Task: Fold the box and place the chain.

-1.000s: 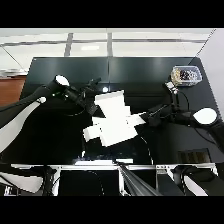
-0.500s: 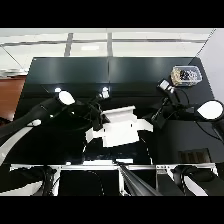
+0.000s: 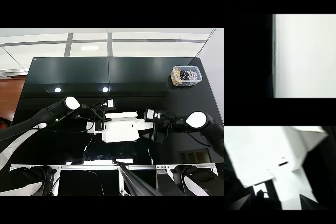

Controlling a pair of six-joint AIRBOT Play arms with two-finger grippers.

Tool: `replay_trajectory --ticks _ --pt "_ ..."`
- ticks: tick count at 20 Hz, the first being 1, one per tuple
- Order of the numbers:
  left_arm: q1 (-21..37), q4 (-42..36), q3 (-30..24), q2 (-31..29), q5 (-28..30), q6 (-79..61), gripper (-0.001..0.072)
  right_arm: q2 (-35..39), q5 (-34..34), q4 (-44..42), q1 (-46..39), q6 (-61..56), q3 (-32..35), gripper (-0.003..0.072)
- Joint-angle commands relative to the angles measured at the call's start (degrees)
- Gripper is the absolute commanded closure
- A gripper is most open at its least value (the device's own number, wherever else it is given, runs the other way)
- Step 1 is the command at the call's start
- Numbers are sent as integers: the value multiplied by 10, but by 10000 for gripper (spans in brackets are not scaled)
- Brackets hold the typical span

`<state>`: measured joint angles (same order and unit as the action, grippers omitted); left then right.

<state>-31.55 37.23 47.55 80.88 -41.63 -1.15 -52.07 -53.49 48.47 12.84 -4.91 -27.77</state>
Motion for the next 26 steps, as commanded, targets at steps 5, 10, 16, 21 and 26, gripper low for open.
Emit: replay_trajectory --ticks 5,10,16,21,26 --pt "-1 0 0 1 5 -6 683 -33 88 -12 115 37 38 -21" --pt "-1 0 0 1 6 -6 684 -44 180 -56 125 46 21 -21" --pt "-1 0 0 1 5 1 684 -44 181 -49 121 99 -16 -21" --pt "-1 0 0 1 5 1 684 -44 72 105 121 52 -17 -21" --pt "-1 0 0 1 5 0 684 -45 42 115 122 32 -4 -21"
